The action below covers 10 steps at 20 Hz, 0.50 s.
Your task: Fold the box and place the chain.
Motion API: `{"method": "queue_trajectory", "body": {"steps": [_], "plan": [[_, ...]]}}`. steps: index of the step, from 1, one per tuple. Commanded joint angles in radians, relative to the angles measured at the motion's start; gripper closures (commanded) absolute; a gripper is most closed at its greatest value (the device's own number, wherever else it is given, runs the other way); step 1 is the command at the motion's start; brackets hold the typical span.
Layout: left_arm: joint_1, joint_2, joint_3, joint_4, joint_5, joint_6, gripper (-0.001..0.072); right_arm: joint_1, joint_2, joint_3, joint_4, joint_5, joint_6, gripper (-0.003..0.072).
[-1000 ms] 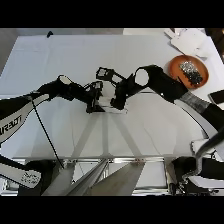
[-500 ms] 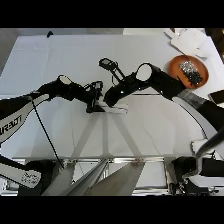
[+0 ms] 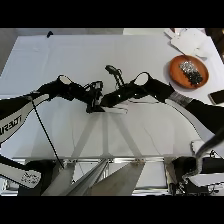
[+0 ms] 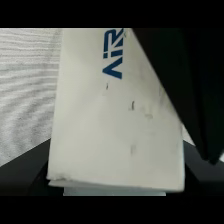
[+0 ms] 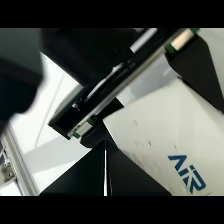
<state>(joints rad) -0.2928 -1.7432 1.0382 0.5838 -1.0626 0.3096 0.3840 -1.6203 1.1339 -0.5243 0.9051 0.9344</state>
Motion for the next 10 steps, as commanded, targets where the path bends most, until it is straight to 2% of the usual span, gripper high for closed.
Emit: {"method": "queue_trajectory", "body": {"steps": [1, 6, 10], "plan": [[0.0, -0.001, 0.0, 0.0, 0.0, 0.0, 0.033, -0.001, -0.004, -0.035, -0.002, -0.019, -0.001, 0.0675], [0.0, -0.001, 0.0, 0.0, 0.0, 0.0, 0.033, -0.002, 0.039, -0.035, 0.097, -0.01, -0.086, 0.0675], [0.0, -0.001, 0.0, 0.0, 0.0, 0.0, 0.033, -0.002, 0.094, -0.035, 0.096, -0.079, -0.08, 0.0675]]}}
